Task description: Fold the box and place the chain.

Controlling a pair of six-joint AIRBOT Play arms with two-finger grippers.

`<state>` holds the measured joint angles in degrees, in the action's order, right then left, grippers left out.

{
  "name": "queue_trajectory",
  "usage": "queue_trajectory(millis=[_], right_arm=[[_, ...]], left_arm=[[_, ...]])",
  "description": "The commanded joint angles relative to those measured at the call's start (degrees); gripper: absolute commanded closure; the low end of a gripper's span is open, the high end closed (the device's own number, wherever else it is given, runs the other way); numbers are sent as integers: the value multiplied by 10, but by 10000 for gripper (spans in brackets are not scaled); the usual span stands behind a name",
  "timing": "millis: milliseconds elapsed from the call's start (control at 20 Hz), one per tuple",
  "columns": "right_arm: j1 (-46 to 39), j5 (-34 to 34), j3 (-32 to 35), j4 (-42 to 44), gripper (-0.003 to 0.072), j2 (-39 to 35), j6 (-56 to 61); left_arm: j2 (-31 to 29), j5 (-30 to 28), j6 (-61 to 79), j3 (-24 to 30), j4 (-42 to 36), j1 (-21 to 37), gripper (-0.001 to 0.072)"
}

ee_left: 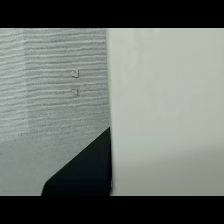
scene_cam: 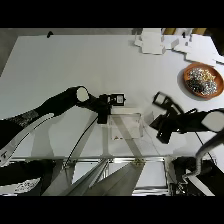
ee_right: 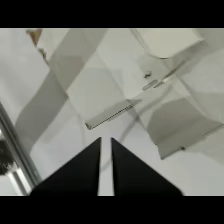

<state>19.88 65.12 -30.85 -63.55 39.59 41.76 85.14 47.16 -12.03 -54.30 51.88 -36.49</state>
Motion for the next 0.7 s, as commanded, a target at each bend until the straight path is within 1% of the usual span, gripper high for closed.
queue_trajectory(millis=[0, 100, 200, 250, 350, 400, 450, 500, 650], right_arm=[[85, -65, 36, -55, 494, 13, -48], [109, -111, 52, -64, 373, 13, -49], [129, -168, 72, -81, 228, 10, -48], [138, -197, 85, -91, 211, 7, -48], [164, -243, 112, -113, 206, -7, -47], [180, -261, 124, -118, 165, -16, -47], [196, -285, 140, -125, 54, -25, -48], [210, -305, 155, -134, 38, -34, -48], [237, -339, 190, -172, 37, -41, -48]], left_arm=[[0, 0, 0, 0, 0, 0, 699], [0, 0, 0, 0, 0, 0, 699], [0, 0, 0, 0, 0, 0, 699], [0, 0, 0, 0, 0, 0, 699], [0, 0, 0, 0, 0, 0, 699], [0, 0, 0, 0, 0, 0, 699], [0, 0, 0, 0, 0, 0, 699], [0, 0, 0, 0, 0, 0, 699], [0, 0, 0, 0, 0, 0, 699]])
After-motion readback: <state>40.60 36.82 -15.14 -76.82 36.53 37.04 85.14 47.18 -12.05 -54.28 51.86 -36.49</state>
